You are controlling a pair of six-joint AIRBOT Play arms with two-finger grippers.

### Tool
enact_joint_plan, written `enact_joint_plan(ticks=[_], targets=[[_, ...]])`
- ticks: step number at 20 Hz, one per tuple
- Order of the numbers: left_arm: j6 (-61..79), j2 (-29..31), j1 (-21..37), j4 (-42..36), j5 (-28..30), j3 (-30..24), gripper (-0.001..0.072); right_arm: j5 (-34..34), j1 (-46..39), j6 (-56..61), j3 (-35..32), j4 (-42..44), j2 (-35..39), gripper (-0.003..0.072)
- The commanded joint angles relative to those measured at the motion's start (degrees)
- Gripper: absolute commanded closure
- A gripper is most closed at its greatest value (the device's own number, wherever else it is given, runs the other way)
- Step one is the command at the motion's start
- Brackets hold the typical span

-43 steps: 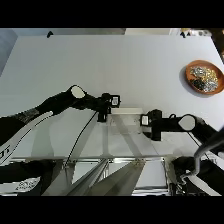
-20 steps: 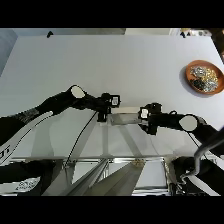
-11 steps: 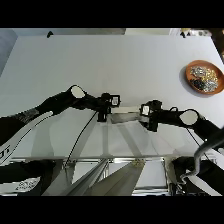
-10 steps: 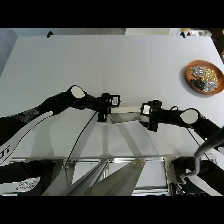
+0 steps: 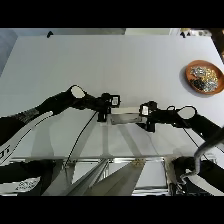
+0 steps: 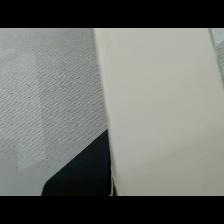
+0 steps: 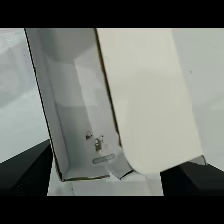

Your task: Fold the box and place the chain.

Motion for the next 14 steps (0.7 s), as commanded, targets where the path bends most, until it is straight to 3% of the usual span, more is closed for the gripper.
enact_joint_plan(ticks=[1,4,14], targets=[[0.0,0.0,0.0,0.0,0.0,0.0,0.0699,1.9,-0.8,-2.1,0.1,1.6,-1.8,-0.0002],[0.0,0.0,0.0,0.0,0.0,0.0,0.0699,3.6,-2.2,-2.1,0.0,0.8,-1.8,0.003],[0.0,0.0,0.0,0.0,0.0,0.0,0.0699,4.7,-2.3,-6.1,0.1,5.2,-5.8,0.0033]])
